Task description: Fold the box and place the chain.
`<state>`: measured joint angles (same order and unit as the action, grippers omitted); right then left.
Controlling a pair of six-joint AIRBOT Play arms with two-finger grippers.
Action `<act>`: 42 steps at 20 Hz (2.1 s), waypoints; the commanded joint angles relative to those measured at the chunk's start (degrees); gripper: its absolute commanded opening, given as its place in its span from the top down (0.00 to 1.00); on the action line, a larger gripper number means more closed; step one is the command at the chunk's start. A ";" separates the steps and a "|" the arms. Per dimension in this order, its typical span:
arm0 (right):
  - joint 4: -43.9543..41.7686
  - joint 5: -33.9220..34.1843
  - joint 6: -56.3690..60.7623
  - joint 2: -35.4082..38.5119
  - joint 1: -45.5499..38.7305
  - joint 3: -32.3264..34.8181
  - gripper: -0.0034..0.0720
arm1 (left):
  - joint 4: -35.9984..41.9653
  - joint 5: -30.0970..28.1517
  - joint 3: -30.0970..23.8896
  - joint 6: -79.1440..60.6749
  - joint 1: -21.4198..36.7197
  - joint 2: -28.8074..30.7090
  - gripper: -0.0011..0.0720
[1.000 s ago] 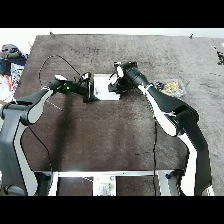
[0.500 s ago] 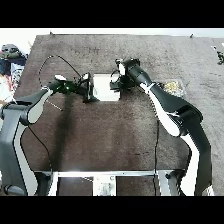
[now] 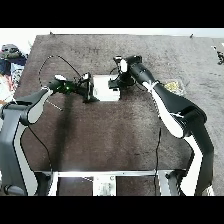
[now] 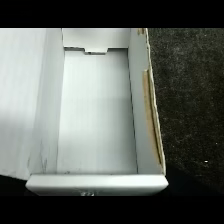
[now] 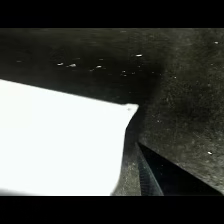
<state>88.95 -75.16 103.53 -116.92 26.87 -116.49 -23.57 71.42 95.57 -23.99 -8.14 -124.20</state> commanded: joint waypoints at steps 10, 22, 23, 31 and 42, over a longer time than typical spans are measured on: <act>1.51 -4.59 -11.45 17.55 -16.35 4.74 0.68 | 0.04 -0.07 0.02 -0.02 -0.02 -0.04 0.70; -3.39 7.32 -18.97 18.32 -31.08 24.90 0.68 | 0.04 -0.07 0.02 -0.02 -0.02 -0.04 0.70; -3.67 7.74 -19.61 17.46 -31.10 24.94 0.68 | 0.04 -0.04 0.00 -0.02 -0.02 -0.04 0.70; -8.22 8.76 -22.93 12.98 -31.10 24.94 0.68 | 0.04 -0.07 0.02 -0.02 -0.02 -0.04 0.70; -7.93 8.70 -22.77 11.41 -31.10 24.92 0.92 | 0.04 -0.07 0.02 -0.02 -0.02 -0.04 0.70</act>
<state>80.97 -66.41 80.82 -105.36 -4.21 -91.55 -23.53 71.35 95.57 -23.99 -8.14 -124.20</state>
